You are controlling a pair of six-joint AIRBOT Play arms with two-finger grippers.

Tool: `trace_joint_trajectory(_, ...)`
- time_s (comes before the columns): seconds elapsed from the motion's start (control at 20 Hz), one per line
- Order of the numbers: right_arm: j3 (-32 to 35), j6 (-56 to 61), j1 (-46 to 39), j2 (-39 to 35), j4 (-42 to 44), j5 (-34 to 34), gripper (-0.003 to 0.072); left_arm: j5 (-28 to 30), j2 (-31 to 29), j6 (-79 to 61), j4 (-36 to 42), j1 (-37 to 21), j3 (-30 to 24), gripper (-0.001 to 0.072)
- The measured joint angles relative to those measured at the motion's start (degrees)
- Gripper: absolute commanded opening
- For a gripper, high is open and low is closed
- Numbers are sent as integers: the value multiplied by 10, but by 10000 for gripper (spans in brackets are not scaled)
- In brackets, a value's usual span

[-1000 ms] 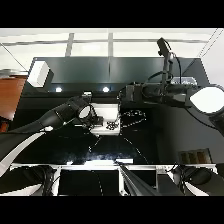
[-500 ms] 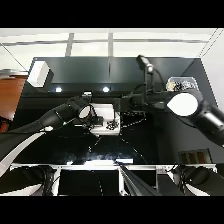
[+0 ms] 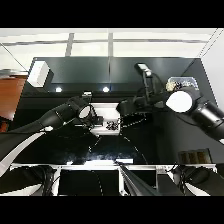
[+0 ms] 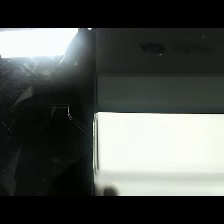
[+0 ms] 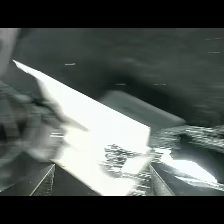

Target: Fold the box and place the chain.

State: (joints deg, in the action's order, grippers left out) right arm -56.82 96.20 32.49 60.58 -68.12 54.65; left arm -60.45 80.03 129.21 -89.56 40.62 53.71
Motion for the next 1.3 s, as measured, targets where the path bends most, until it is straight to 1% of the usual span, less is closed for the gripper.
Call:
trace_joint_trajectory(0.15, 12, -27, -70, -14, -77, 44, 693, 0, 0, 0, 0, 0, 0, 33)
trace_joint_trajectory(0.25, 45, -83, -109, -17, -109, 43, 694, 0, 0, 0, 0, 0, 0, 33)
trace_joint_trajectory(0.35, 96, -165, -129, -20, -123, 7, 693, 0, 0, 0, 0, 0, 0, 33)
trace_joint_trajectory(0.5, 170, -323, -138, -20, -126, -73, 693, 2, 0, 0, 0, 0, 0, 33)
trace_joint_trajectory(0.65, 212, -426, -140, -14, -114, -158, 693, 4, 0, 0, 0, 0, 0, 33)
trace_joint_trajectory(0.75, 223, -459, -141, -4, -88, -205, 693, 7, 0, 0, -1, 0, 0, 33)
trace_joint_trajectory(0.85, 230, -481, -141, 10, -51, -237, 693, 7, 0, 0, -1, 0, 0, 33)
trace_joint_trajectory(1.05, 234, -500, -141, 41, 4, -260, 693, 8, 0, 0, -1, 0, 0, 33)
trace_joint_trajectory(1.3, 236, -527, -141, 61, 41, -268, 693, 8, 0, 0, -1, 0, 0, 34)
